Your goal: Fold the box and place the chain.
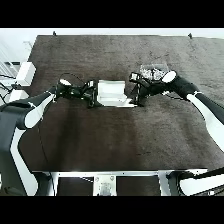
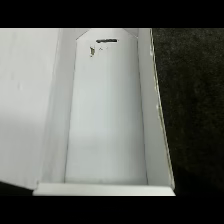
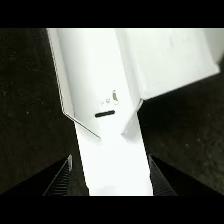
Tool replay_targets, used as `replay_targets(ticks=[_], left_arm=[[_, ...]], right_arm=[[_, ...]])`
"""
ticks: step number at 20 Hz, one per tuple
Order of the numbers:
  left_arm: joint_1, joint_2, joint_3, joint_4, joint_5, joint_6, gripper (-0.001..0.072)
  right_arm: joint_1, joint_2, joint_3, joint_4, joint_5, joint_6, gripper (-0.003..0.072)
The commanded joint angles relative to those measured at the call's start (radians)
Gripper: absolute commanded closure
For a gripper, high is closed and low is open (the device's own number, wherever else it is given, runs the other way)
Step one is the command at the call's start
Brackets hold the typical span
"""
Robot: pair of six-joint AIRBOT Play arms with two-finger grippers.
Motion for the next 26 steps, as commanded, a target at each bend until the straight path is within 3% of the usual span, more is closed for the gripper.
replay_targets(ticks=[1,11,12,14,15,17,20,26], left_arm=[[0.000,0.000,0.000,0.000,0.000,0.000,0.0361],[0.000,0.000,0.000,0.000,0.000,0.000,0.0361],[0.000,0.000,0.000,0.000,0.000,0.000,0.0361],[0.000,0.000,0.000,0.000,0.000,0.000,0.0361],[0.000,0.000,0.000,0.000,0.000,0.000,0.0361],[0.000,0.000,0.000,0.000,0.000,0.000,0.0361],[0.000,0.000,0.000,0.000,0.000,0.000,0.0361],[0.000,0.000,0.000,0.000,0.000,-0.001,0.0361]], right_arm=[[0.001,-0.046,-0.011,0.077,-0.008,-0.087,0.0112],[0.005,-0.090,-0.011,0.137,-0.049,-0.111,0.0114],[0.009,-0.090,-0.011,0.136,-0.056,-0.119,0.0139],[0.023,-0.092,-0.011,0.137,-0.060,-0.149,0.0279],[0.032,-0.093,-0.011,0.136,-0.063,-0.161,0.0298],[0.055,-0.096,-0.011,0.138,-0.064,-0.170,0.0414],[0.087,-0.108,-0.011,0.167,-0.085,-0.190,0.0470],[0.121,-0.119,-0.011,0.197,-0.195,-0.192,0.0469]])
